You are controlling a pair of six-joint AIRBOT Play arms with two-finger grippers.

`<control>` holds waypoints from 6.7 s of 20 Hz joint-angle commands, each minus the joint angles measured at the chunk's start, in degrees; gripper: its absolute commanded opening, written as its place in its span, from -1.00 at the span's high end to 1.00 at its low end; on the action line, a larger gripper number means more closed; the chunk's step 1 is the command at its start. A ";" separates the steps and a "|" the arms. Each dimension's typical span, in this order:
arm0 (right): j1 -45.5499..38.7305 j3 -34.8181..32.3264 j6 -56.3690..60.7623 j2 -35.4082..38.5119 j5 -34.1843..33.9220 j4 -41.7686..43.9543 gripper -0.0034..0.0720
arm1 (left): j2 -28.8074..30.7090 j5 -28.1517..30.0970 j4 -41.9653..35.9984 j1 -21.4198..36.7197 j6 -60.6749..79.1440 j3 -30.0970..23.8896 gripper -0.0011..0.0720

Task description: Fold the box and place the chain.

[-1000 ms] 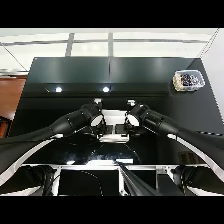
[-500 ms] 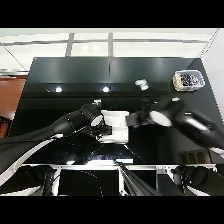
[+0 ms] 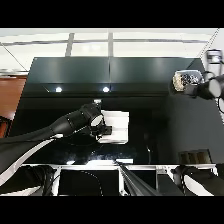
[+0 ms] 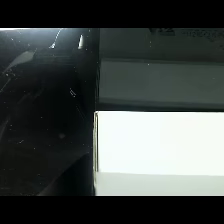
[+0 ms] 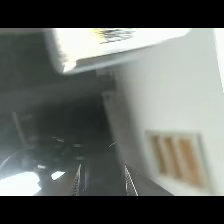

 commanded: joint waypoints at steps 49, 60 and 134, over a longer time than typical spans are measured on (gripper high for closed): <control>-17.84 45.03 -11.61 -34.82 9.27 42.14 0.89 | 0.00 -0.24 0.02 0.07 0.04 0.04 0.90; -21.73 45.40 -24.94 -6.49 7.43 60.89 0.90 | 0.00 -0.26 0.02 0.04 0.04 0.04 0.90; 16.63 17.42 -38.45 5.01 15.45 76.15 0.89 | 0.02 -0.31 0.00 0.04 0.04 0.04 0.90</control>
